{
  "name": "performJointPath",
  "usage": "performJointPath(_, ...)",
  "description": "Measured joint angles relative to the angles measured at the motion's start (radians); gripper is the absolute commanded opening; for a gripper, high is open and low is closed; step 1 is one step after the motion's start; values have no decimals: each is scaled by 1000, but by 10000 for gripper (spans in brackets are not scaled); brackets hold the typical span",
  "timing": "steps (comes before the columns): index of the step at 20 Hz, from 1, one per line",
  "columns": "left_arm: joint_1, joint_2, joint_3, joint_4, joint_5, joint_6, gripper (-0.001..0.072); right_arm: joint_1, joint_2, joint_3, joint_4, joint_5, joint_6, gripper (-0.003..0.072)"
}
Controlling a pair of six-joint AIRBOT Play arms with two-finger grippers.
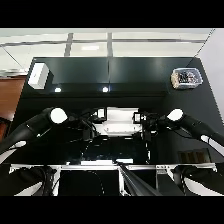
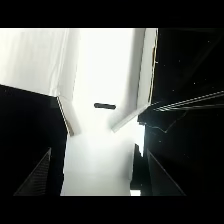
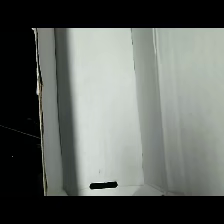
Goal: Fold the box and place the chain.
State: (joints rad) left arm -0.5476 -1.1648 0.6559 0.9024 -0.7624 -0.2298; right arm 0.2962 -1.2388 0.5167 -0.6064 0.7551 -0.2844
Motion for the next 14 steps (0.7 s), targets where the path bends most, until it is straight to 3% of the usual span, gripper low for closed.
performJointPath(4, -22, -55, 13, -34, 46, 13, 661, 0, 0, 0, 0, 0, 0, 98)
performJointPath(5, -30, -62, 13, -39, 55, 13, 577, 0, 0, 0, 0, 0, 0, 98)
performJointPath(6, -39, -68, 14, -42, 61, 14, 557, 0, 0, 0, 0, 0, 0, 98)
performJointPath(7, -48, -72, 16, -48, 67, 14, 494, 0, 0, 0, 0, 0, 0, 98)
performJointPath(8, -56, -75, 16, -51, 71, 14, 369, 0, 0, 0, 0, 0, 0, 98)
performJointPath(10, -65, -78, 16, -61, 74, 17, 299, 0, 0, 0, 0, 0, 1, 98)
performJointPath(11, -68, -79, 16, -65, 75, 17, 231, 0, 0, 0, 0, 0, 1, 98)
performJointPath(14, -73, -80, 16, -72, 79, 17, 227, 0, 0, 0, 0, 0, 1, 98)
